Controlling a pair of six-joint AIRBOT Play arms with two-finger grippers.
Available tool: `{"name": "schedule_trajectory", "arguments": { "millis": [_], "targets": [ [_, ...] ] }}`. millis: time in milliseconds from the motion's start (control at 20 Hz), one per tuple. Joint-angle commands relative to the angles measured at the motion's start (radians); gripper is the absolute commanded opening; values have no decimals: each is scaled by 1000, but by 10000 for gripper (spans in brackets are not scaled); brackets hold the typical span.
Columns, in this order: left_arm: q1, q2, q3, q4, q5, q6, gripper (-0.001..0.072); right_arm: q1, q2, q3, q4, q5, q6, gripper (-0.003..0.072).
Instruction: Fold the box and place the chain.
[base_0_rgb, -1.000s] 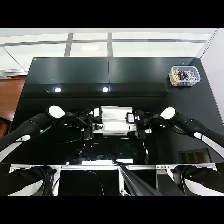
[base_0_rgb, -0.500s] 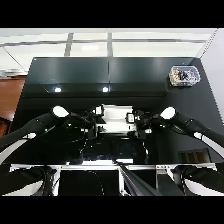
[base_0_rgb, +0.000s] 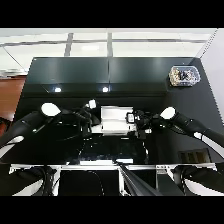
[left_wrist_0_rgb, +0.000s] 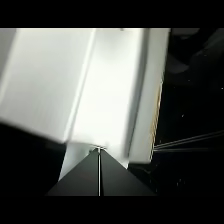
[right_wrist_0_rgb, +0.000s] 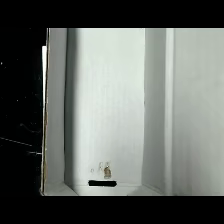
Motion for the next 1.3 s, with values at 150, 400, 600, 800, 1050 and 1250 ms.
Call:
{"name": "schedule_trajectory", "arguments": {
  "millis": [150,400,600,800,1050,1250],
  "targets": [
    [313,163,-26,335,-76,-804,30,0,0,0,0,0,0,300],
    [550,-58,-110,74,-309,-982,29,0,0,0,0,0,0,299],
    [462,-236,-108,-98,-278,-904,27,0,0,0,0,0,0,300],
    [273,-286,-47,-107,-225,-882,29,0,0,0,0,0,0,300],
    [269,-286,69,-99,-361,-813,313,0,0,0,0,0,0,300],
    [248,-286,134,-105,-417,-813,649,0,0,0,0,0,0,300]
  ]
}}
